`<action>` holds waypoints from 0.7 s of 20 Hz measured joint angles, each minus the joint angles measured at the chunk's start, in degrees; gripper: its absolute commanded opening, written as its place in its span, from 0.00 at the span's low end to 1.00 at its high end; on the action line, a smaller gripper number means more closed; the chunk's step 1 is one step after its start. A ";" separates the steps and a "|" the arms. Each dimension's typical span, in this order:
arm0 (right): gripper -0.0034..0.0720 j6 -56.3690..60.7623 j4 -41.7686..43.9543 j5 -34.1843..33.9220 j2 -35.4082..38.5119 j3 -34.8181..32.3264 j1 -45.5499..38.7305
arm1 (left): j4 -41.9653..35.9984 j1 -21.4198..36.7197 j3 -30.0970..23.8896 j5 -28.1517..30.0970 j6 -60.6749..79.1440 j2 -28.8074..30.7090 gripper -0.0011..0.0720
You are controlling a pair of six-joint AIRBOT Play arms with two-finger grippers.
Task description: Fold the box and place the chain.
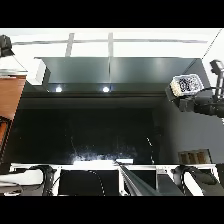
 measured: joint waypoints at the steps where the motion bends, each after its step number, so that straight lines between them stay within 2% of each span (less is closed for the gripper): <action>1: 0.07 -0.33 -1.25 -4.22 2.05 -1.25 0.20 | -1.03 -1.25 -5.35 0.90 0.55 3.98 0.06; 5: 0.07 -1.75 -3.96 -18.12 6.23 -8.26 0.50 | -5.20 -9.46 -34.49 14.32 4.22 24.70 0.06; 7: 0.07 -2.08 -4.55 -22.77 6.93 -12.07 0.57 | -5.42 -13.64 -49.86 23.69 6.10 34.64 0.06; 9: 0.07 -2.34 -4.83 -25.40 7.34 -14.51 0.59 | -5.70 -16.41 -62.23 32.20 7.15 43.08 0.06; 11: 0.07 -2.49 -4.83 -26.05 7.54 -15.85 0.61 | -5.90 -17.92 -70.62 37.66 7.74 49.62 0.06; 14: 0.07 -2.51 -4.85 -26.45 7.69 -16.70 0.61 | -6.12 -18.95 -76.52 40.70 8.13 54.99 0.06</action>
